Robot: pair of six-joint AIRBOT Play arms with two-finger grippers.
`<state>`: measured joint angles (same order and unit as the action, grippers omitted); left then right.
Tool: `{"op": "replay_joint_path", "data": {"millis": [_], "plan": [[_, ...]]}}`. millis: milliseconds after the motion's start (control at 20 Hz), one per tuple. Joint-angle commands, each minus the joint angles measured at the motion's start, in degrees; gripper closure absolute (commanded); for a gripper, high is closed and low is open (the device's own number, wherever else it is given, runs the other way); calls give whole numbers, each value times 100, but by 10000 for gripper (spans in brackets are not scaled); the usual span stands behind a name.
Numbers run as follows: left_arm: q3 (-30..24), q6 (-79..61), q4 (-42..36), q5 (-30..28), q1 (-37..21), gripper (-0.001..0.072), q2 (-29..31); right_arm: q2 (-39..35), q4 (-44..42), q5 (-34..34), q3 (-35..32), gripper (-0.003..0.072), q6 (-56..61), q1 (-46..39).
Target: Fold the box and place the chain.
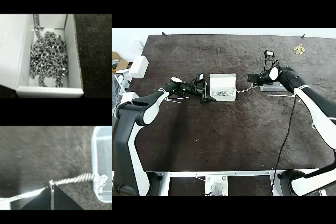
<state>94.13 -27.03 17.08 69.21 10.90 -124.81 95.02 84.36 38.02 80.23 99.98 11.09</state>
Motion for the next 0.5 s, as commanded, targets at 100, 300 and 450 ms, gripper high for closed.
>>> {"op": "replay_joint_path", "data": {"millis": [100,300,450], "plan": [[2,0,2,-2,-2,352,-2,-1021,52,-42,7,686,-297,496],[2,0,2,-2,-2,352,-2,-1497,50,-356,7,686,-402,1032],[2,0,2,-2,-2,352,-2,-1547,52,-507,7,686,-402,1458]]}}
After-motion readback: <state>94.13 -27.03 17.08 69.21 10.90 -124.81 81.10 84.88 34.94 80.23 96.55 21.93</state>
